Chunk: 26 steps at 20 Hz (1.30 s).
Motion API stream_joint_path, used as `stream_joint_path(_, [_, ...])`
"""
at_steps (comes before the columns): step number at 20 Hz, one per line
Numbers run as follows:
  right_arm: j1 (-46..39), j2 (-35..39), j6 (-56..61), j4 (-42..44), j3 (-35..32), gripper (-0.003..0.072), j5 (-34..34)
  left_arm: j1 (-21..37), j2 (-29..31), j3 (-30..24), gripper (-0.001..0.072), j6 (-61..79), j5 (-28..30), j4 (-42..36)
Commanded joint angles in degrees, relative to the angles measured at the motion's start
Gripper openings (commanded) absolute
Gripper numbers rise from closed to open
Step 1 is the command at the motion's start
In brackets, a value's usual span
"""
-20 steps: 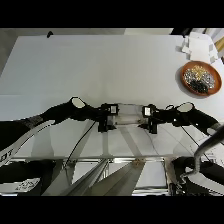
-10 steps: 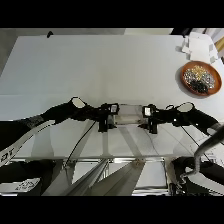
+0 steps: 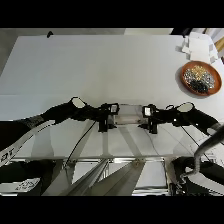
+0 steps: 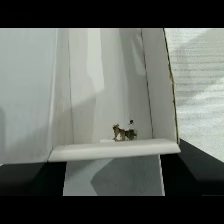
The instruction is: Fold the box and place the chain.
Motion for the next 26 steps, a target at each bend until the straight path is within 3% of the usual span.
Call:
stream_joint_path(1, [0.00,0.00,0.02,0.04,0.02,0.0411,-0.02,-0.04,0.00,0.00,0.0272,0.00,0.07,0.02])
stream_joint_path(10, [0.00,0.02,0.07,-0.15,0.02,0.0421,-1.09,-0.04,0.00,0.00,0.0272,0.00,0.04,0.02])
stream_joint_path(11, [0.00,0.02,0.07,-0.17,0.02,0.0535,-1.27,-0.04,0.00,0.00,0.0272,0.00,0.07,0.02])
stream_joint_path(12, [0.00,0.02,0.11,-0.17,0.02,0.0713,-1.97,-0.04,0.00,0.00,0.0272,0.00,0.07,0.02])
stream_joint_path(17, [0.00,4.59,6.47,-8.37,0.02,0.0703,-2.12,-0.04,0.00,0.00,0.0272,0.00,0.07,0.02])
stream_joint_path(22, [0.00,11.91,29.57,-27.41,0.02,0.0690,1.95,-0.04,0.00,0.00,0.0272,0.00,0.04,0.02])
stream_joint_path(24, [0.00,14.49,35.39,-34.01,0.02,0.0625,5.95,-0.04,0.00,0.00,0.0272,0.00,0.07,0.02])
stream_joint_path(26, [0.00,17.22,40.70,-36.11,0.02,0.0473,8.98,-0.04,0.00,0.00,0.0272,0.00,0.07,0.00])
